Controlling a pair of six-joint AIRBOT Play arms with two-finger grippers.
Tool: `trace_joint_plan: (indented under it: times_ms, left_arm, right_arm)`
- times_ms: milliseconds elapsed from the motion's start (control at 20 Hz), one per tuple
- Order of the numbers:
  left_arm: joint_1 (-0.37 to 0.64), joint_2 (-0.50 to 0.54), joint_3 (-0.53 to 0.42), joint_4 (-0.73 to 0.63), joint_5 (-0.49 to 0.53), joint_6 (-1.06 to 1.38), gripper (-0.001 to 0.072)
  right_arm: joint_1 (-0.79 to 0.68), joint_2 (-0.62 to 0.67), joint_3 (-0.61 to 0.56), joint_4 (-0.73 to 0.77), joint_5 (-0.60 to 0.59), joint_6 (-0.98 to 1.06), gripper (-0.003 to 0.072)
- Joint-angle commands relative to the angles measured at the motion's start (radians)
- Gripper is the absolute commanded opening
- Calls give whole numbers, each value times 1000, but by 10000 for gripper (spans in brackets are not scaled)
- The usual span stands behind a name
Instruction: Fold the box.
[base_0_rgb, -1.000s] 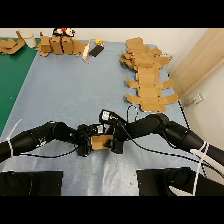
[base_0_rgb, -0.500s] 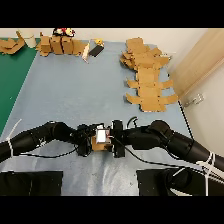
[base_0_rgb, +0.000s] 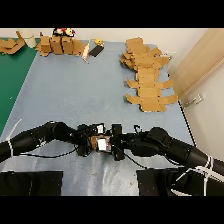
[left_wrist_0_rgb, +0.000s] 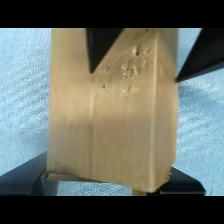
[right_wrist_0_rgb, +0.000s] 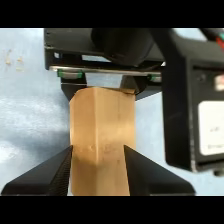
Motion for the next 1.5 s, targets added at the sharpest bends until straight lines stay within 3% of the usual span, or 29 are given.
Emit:
trace_joint_plan:
  times_ms: [0,500,1450]
  left_arm:
    - [0,0,0,0,0,0,460]
    - [0,0,0,0,0,0,460]
    - [0,0,0,0,0,0,459]
  right_arm:
    - [2,1,-6,-32,41,1,466]
    - [2,28,-5,-39,42,1,223]
    - [28,-14,-5,-11,0,3,183]
